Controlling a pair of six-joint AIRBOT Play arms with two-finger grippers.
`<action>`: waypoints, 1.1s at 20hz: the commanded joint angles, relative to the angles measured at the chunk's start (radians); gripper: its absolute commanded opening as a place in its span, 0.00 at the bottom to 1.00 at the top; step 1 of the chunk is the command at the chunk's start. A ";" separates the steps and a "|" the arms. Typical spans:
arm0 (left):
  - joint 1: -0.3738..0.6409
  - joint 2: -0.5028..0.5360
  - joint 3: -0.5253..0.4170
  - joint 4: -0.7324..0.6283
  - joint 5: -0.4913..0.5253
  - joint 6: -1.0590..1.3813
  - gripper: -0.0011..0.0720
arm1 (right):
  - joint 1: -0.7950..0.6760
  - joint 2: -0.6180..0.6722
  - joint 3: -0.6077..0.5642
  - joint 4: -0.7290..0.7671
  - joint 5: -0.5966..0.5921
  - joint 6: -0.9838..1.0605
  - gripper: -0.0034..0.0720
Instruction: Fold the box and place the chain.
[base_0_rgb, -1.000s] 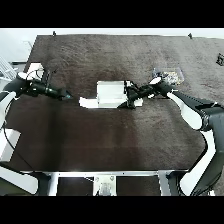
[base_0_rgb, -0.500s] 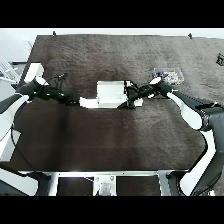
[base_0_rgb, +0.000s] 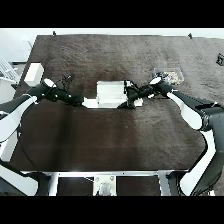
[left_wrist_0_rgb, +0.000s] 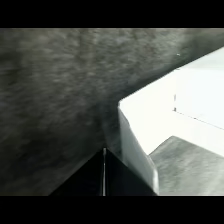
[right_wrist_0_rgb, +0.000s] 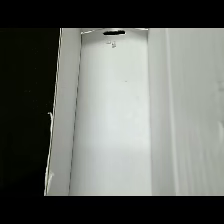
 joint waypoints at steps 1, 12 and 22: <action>-0.003 -0.024 0.000 -0.149 -0.021 0.085 0.04 | 0.000 0.000 0.000 0.000 0.000 0.000 0.78; -0.006 -0.021 0.000 -0.373 -0.094 0.262 0.05 | 0.000 0.000 0.000 0.000 0.000 0.000 0.78; -0.006 -0.021 0.000 -0.373 -0.117 0.282 0.49 | 0.000 0.000 0.000 0.000 0.000 0.000 0.78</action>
